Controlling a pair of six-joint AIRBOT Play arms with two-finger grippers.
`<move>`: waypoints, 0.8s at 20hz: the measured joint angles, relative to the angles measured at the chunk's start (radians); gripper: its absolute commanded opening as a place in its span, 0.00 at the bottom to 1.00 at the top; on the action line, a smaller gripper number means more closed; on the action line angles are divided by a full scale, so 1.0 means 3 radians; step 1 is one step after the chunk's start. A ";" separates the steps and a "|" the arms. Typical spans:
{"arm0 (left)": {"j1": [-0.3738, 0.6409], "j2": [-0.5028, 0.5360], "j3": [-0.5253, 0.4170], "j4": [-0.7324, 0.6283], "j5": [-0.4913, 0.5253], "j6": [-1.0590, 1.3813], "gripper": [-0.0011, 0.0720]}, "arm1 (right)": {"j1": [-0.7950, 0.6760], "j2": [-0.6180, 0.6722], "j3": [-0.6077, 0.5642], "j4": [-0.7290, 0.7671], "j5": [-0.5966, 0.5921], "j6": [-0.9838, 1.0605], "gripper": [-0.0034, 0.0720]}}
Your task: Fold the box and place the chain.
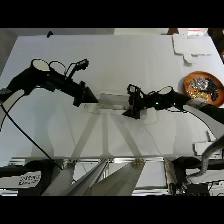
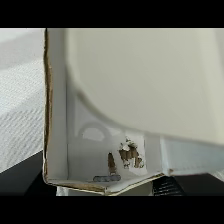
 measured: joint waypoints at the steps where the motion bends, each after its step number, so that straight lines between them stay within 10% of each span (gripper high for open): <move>1: -0.0043 -0.0005 -0.0014 -0.0156 0.0210 0.0039 0.02 | 0.0000 0.0000 0.0000 0.0000 0.0000 -0.0001 0.74; 8: -0.0164 -0.0228 -0.0047 -0.0744 0.1596 -0.0086 0.03 | 0.0000 0.0000 0.0000 0.0001 0.0003 0.0000 0.74; 16: -0.0189 -0.0645 -0.0050 -0.0800 0.1811 -0.0256 0.02 | 0.0000 0.0000 0.0000 0.0001 0.0003 0.0001 0.74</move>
